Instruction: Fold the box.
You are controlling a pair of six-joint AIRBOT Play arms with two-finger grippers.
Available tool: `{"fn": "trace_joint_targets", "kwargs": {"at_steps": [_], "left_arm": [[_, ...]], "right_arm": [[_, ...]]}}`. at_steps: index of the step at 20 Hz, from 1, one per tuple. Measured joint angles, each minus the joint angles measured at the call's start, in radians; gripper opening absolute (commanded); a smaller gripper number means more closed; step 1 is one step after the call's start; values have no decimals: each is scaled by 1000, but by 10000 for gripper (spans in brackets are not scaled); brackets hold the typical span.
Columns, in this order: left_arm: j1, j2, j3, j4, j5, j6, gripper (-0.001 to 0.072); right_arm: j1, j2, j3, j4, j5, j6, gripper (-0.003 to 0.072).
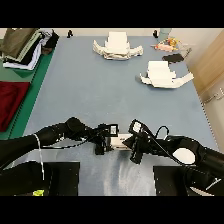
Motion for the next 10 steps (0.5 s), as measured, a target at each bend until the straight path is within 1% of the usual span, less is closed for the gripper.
{"fn": "trace_joint_targets", "kwargs": {"at_steps": [10], "left_arm": [[0, 0, 0, 0, 0, 0, 468]], "right_arm": [[0, 0, -78, 45, -40, 8, 4]]}}
